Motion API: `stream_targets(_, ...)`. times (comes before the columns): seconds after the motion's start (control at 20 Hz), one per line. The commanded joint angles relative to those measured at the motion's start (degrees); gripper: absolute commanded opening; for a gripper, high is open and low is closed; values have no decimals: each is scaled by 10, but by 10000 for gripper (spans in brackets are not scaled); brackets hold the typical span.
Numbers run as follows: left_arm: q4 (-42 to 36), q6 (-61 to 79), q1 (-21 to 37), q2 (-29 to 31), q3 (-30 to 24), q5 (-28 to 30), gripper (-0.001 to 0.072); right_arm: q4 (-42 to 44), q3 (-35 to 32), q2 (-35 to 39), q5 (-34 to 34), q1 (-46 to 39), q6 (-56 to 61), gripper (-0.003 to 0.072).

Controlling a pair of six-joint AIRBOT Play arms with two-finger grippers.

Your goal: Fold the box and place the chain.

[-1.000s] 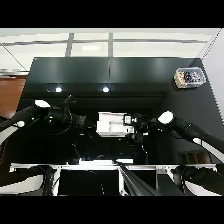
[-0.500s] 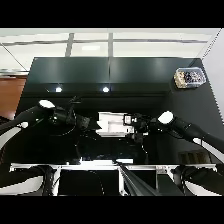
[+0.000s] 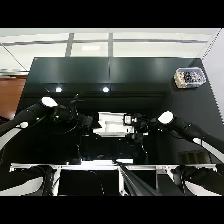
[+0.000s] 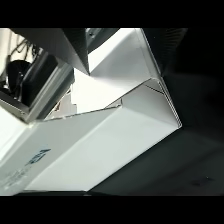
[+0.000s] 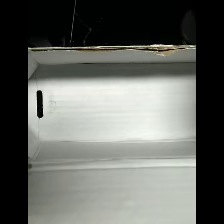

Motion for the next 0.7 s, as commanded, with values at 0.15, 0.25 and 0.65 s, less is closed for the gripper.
stream_targets(0.15,126,-196,-101,17,64,55,513,0,0,0,0,0,0,488)
stream_targets(0.25,175,-244,-123,17,80,60,512,0,0,0,0,0,0,488)
stream_targets(0.65,259,-350,-144,17,97,64,503,0,0,0,0,0,0,488)
